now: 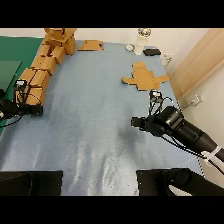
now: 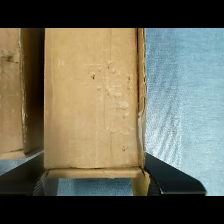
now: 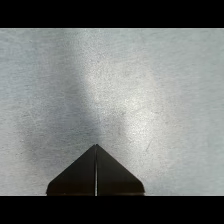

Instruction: Fold the box.

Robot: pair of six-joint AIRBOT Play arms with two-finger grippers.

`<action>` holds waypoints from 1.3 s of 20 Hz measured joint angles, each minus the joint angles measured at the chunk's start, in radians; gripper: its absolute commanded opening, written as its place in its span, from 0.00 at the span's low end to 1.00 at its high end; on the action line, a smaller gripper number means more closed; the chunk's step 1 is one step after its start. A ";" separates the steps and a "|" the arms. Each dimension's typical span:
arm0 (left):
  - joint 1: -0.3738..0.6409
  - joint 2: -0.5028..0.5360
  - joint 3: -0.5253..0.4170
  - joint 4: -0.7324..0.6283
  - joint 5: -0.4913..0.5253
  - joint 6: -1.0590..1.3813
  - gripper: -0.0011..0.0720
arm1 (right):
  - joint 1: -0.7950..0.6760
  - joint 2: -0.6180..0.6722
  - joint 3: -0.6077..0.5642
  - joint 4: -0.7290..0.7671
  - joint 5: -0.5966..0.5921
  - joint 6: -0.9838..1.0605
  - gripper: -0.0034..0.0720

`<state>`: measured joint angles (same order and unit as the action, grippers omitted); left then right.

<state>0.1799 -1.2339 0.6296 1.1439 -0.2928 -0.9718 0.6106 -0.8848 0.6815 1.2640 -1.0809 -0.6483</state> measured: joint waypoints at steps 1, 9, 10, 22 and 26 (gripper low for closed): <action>0.000 -0.001 0.000 0.000 0.001 0.002 0.74 | 0.000 0.000 0.000 0.000 0.000 0.000 0.05; 0.000 -0.003 0.000 0.001 0.006 0.011 0.97 | 0.000 0.000 0.000 0.003 0.000 0.000 0.05; 0.000 -0.003 0.001 0.001 -0.002 0.011 0.97 | 0.000 0.000 0.000 0.004 0.000 0.000 0.05; 0.073 0.139 0.064 0.042 -0.394 -0.002 0.86 | 0.000 0.000 0.000 0.042 0.000 -0.028 0.05; 0.065 0.219 0.078 -0.048 -0.578 -0.028 0.03 | 0.000 -0.006 0.000 0.098 0.001 -0.074 0.05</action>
